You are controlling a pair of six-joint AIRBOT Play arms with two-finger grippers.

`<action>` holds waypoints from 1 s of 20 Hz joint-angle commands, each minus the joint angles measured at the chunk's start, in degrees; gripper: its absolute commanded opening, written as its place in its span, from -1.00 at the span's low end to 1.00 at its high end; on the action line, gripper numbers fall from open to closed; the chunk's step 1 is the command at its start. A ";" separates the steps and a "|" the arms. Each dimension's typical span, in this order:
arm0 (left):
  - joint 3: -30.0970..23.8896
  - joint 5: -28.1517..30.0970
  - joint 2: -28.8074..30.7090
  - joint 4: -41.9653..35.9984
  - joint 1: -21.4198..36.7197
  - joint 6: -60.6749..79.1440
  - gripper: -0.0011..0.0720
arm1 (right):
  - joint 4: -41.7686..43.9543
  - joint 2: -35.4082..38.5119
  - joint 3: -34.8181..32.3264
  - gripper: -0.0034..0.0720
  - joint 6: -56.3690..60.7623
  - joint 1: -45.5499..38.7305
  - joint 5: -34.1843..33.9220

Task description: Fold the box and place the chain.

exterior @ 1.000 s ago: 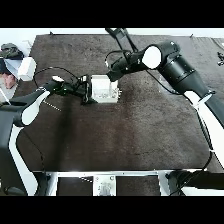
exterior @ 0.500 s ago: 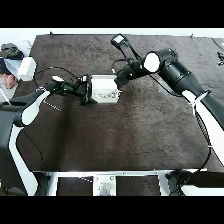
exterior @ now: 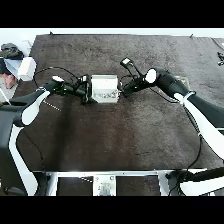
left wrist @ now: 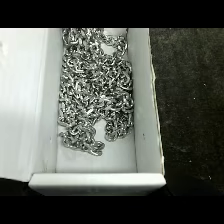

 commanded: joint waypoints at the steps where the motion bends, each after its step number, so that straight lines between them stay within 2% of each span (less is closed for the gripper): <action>1: -0.02 0.00 -0.02 0.02 0.04 0.02 0.00 | 6.84 -4.09 0.26 -0.12 -10.25 -1.29 -0.74; 4: -0.02 0.00 -0.02 0.00 0.04 0.02 0.00 | 12.39 -6.97 2.34 -0.12 -16.35 -1.46 -0.66; 7: -0.02 0.00 -0.02 0.00 0.04 0.02 0.00 | 12.70 -9.66 4.48 -0.12 -16.90 -1.46 0.04; 8: -0.02 0.00 -0.02 0.02 0.04 0.02 0.00 | 12.94 -10.03 4.63 -0.05 -18.25 -1.42 0.00; 9: -0.02 0.00 -0.02 0.00 0.04 0.04 0.00 | 12.94 -10.12 4.72 0.19 -19.08 -1.42 0.02; 11: -0.02 0.00 -0.02 0.02 0.04 0.04 0.00 | 12.90 -10.23 4.74 0.18 -19.32 -1.42 -0.83; 12: -0.02 0.00 -0.02 0.00 0.04 0.02 0.00 | 12.94 -10.25 4.74 0.10 -19.71 -1.42 -1.29; 14: -0.02 0.00 -0.02 0.02 0.04 0.02 0.00 | 13.77 -10.27 4.74 0.09 -21.70 -1.40 -1.90; 16: -0.02 0.00 -0.02 0.02 0.04 0.04 0.00 | 14.64 -10.27 4.74 -0.19 -23.08 -1.31 -1.90; 17: -0.02 0.00 -0.02 0.00 0.04 0.02 0.00 | 14.62 -10.27 4.74 -0.19 -23.63 -1.31 -1.79; 18: -0.02 0.00 -0.02 0.02 0.04 0.02 0.00 | 14.60 -10.27 4.74 -0.47 -23.82 -1.31 -1.64; 19: -0.02 0.00 -0.02 0.00 0.04 0.02 0.00 | 14.58 -10.25 4.74 -0.49 -24.09 -1.33 -1.36; 20: -0.02 0.00 -0.02 0.02 0.04 0.02 0.00 | 14.16 -10.14 4.74 -0.63 -24.63 -1.33 -0.37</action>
